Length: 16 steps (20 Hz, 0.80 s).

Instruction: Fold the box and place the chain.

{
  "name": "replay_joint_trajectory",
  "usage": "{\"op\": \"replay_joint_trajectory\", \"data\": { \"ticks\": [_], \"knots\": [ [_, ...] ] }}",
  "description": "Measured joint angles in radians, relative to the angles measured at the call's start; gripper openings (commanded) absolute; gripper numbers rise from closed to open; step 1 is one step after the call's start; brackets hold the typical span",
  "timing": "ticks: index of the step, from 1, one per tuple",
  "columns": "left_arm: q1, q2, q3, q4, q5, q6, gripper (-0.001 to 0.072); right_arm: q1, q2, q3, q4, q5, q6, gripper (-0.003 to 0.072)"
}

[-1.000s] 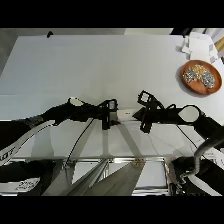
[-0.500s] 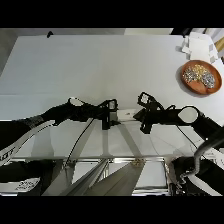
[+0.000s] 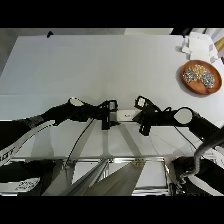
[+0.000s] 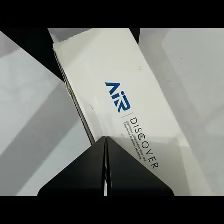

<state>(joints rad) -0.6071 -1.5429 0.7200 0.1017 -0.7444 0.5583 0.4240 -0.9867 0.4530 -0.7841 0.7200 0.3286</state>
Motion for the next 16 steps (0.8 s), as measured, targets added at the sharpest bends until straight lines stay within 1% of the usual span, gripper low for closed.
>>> {"op": "replay_joint_trajectory", "data": {
  "ticks": [8, 12, 16],
  "knots": [
    [0.0, 0.0, 0.0, -0.002, 0.0, 0.0, 0.0031, 0.023, -0.019, 0.0, -0.007, -0.012, 0.0, 0.0015],
    [0.0, 0.0, 0.0, -0.005, 0.0, -0.002, 0.0031, 0.024, 0.011, -0.002, -0.005, -0.042, 0.0, 0.0015],
    [0.001, 0.0, 0.001, -0.011, 0.003, -0.004, 0.0031, 0.025, 0.068, 0.0, -0.002, -0.066, 0.001, 0.0015]
  ]
}}
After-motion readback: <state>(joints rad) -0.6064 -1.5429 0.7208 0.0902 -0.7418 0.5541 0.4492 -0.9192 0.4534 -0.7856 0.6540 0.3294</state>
